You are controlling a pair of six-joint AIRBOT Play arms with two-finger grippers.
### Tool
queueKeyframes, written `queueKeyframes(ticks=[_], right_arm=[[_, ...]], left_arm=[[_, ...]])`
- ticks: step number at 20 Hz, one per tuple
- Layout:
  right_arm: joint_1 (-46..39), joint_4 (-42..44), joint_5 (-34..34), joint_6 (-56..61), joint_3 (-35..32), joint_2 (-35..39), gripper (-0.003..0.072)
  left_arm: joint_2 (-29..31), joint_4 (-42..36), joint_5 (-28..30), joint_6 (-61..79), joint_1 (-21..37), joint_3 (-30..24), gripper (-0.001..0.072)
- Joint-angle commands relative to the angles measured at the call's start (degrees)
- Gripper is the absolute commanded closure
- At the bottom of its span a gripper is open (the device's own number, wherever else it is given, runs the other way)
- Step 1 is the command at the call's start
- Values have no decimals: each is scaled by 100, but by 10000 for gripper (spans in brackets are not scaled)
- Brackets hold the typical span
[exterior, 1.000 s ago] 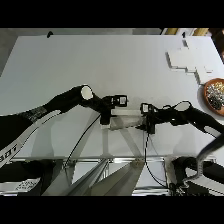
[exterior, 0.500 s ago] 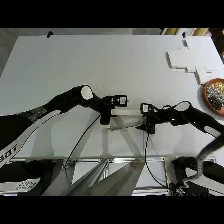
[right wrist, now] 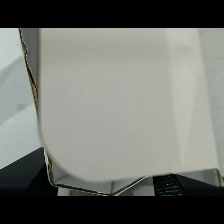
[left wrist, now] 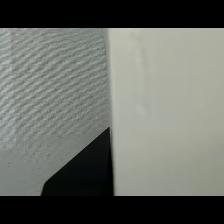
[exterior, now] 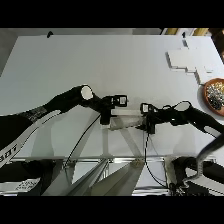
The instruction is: Fold the box and place the chain.
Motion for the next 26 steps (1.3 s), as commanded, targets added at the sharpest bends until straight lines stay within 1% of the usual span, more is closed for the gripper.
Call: queueKeyframes(ticks=[1, 13, 18, 20, 21, 22, 23, 24, 25, 26], right_arm=[[0, 2, 4, 2, -2, -2, 270], [0, 2, 4, 2, -2, -2, 270], [0, 2, 4, 2, -2, -2, 270], [0, 2, 4, 2, -2, -2, 270], [0, 2, 4, 2, -2, -2, 270], [0, 2, 4, 2, -2, -2, 270], [0, 2, 4, 2, -2, -2, 270], [0, 2, 4, 2, -2, -2, 270], [0, 2, 4, 2, -2, -2, 270], [0, 4, 4, 2, -2, -2, 270]], left_arm=[[2, 2, 0, 2, 0, 2, 696], [2, 0, 0, 0, 0, 2, 696], [0, -251, 35, 0, 0, 2, 696], [2, -232, -146, 2, 4, 2, 696], [2, -234, -138, 55, 4, 2, 694], [4, -225, -129, 55, 4, 4, 653], [11, -181, -157, 48, 13, 4, 479], [42, -72, -175, 35, 26, 4, 249], [92, 15, -175, -50, 48, 4, 166], [177, 170, -168, -133, 79, 4, 168]])
